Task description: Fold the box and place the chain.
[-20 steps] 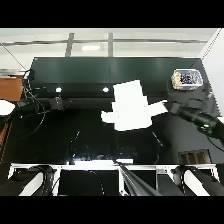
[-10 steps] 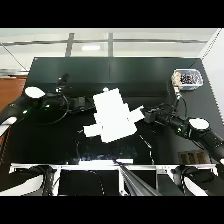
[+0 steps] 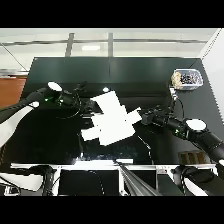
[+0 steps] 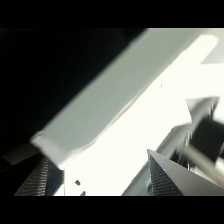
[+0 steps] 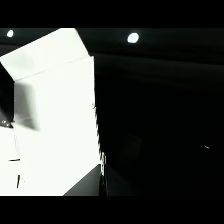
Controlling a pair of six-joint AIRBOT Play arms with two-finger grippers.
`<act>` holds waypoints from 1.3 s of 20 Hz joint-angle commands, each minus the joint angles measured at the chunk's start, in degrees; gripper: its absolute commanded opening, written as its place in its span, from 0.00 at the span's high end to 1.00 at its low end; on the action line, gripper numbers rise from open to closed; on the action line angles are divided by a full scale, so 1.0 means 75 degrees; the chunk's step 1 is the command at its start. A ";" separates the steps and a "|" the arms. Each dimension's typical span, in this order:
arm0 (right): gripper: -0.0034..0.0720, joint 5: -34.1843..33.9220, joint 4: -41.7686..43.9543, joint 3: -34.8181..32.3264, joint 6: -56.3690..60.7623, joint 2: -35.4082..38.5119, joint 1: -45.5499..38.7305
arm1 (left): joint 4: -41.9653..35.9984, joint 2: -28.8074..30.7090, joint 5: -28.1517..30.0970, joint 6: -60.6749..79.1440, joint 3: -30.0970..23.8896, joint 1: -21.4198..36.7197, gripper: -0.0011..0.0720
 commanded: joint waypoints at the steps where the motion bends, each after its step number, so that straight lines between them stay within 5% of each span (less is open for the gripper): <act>1: 0.94 -0.0006 0.0000 -0.0003 0.0003 0.0006 0.0017 | -0.0761 -0.0358 -0.0956 0.1891 0.0154 -0.0009 0.03; 3: 0.94 0.0003 -0.0006 -0.0003 0.0003 0.0006 0.0017 | -0.0254 -0.0417 -0.0973 0.2049 0.0312 -0.0076 0.08; 7: 0.94 -0.0009 -0.0029 -0.0003 0.0003 0.0006 0.0017 | 0.0874 -0.0892 -0.1868 0.2063 0.0997 -0.0300 0.43; 8: 0.94 -0.0009 -0.0029 -0.0003 0.0003 0.0006 0.0017 | 0.0857 -0.1023 -0.2025 0.2194 0.1142 -0.0341 0.60; 13: 0.91 0.0003 -0.0052 -0.0003 0.0003 0.0006 0.0015 | 0.0822 -0.1142 -0.2075 0.2221 0.1463 -0.0393 0.95; 14: 0.56 -0.0006 -0.0052 0.0009 0.0006 0.0012 -0.0015 | 0.0845 -0.1134 -0.2162 0.2212 0.1495 -0.0391 0.95; 15: 0.05 0.0160 -0.0172 0.0082 0.0055 0.0023 -0.0134 | 0.0933 -0.1064 -0.2165 0.2174 0.1498 -0.0391 0.95; 19: 0.01 0.2643 -0.3885 0.1276 0.1833 0.0032 -0.1466 | 0.2171 -0.0015 -0.1772 0.1961 0.1376 -0.0554 0.96; 22: 0.01 0.4185 -0.6478 0.2215 0.1909 0.0032 -0.2492 | 0.2090 0.1443 0.0026 0.2538 0.0685 -0.0886 0.95; 26: 0.01 0.3934 -0.6741 0.2372 0.0813 0.0029 -0.2742 | 0.2302 0.2390 0.1431 0.4450 -0.0085 -0.1585 0.95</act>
